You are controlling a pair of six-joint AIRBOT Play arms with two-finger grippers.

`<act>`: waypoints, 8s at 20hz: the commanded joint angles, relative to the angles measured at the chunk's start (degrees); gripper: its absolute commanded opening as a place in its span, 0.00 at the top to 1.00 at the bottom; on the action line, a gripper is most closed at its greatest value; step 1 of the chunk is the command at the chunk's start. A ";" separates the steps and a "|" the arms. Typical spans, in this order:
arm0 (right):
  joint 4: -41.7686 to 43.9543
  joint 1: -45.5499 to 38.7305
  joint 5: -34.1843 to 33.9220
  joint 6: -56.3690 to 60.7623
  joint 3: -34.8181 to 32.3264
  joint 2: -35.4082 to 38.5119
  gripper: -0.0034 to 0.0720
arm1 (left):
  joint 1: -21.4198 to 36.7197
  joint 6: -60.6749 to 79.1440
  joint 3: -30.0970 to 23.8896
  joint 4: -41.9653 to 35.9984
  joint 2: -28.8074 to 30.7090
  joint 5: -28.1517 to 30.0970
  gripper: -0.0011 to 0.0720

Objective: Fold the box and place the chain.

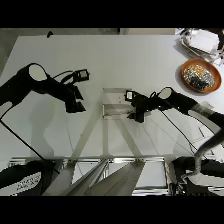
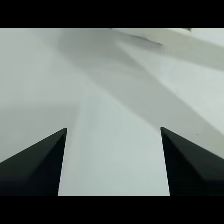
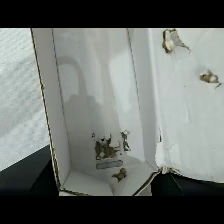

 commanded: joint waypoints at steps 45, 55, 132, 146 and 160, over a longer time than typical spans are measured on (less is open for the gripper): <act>0.00 -0.02 0.02 0.00 0.00 0.02 0.56 | -10.14 28.81 -5.62 -26.27 -15.37 15.39 0.74; 0.00 0.00 0.04 0.00 0.00 0.04 0.56 | -10.23 28.81 -5.62 -26.27 -15.37 15.17 0.74; -8.50 0.11 -0.04 -4.76 -0.02 8.50 0.72 | -10.23 28.81 -5.62 -26.29 -15.37 15.17 0.74; -8.76 3.48 -4.52 1.09 0.00 6.99 0.72 | -10.23 28.83 -5.62 -26.29 -15.37 15.19 0.74; -26.32 -16.00 15.54 61.13 -0.26 21.00 0.94 | -10.23 28.83 -5.62 -26.27 -15.37 15.19 0.74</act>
